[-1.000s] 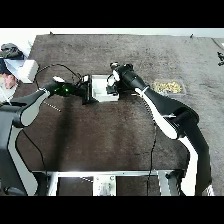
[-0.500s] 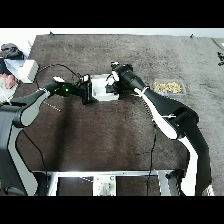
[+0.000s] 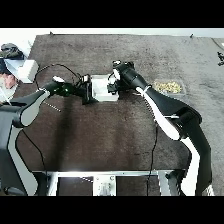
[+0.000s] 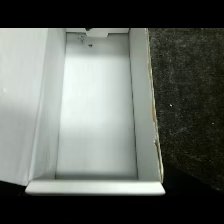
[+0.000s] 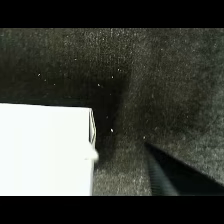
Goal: Fold the box and place the chain.
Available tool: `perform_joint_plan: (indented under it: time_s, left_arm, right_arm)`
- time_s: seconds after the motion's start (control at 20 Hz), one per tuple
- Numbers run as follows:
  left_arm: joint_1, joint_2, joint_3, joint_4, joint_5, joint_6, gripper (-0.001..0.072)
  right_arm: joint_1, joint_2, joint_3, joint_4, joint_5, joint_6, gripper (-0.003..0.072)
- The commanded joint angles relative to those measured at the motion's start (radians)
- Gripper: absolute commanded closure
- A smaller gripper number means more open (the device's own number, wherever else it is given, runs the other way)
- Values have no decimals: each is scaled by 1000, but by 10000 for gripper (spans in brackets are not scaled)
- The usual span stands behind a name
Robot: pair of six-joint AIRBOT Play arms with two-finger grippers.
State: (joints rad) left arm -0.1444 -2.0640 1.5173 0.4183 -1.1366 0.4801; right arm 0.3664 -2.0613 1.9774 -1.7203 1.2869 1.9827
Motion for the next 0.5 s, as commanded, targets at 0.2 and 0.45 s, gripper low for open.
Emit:
perform_joint_plan:
  time_s: [0.2, 0.45]
  left_arm:
    - [0, 1, 0, 0, 2, -1, 244]
    - [0, 1, 0, 0, 2, -1, 243]
  right_arm:
    - [4, 79, 0, 26, 56, -131, 136]
    - [4, 236, -45, 21, 56, -317, 241]
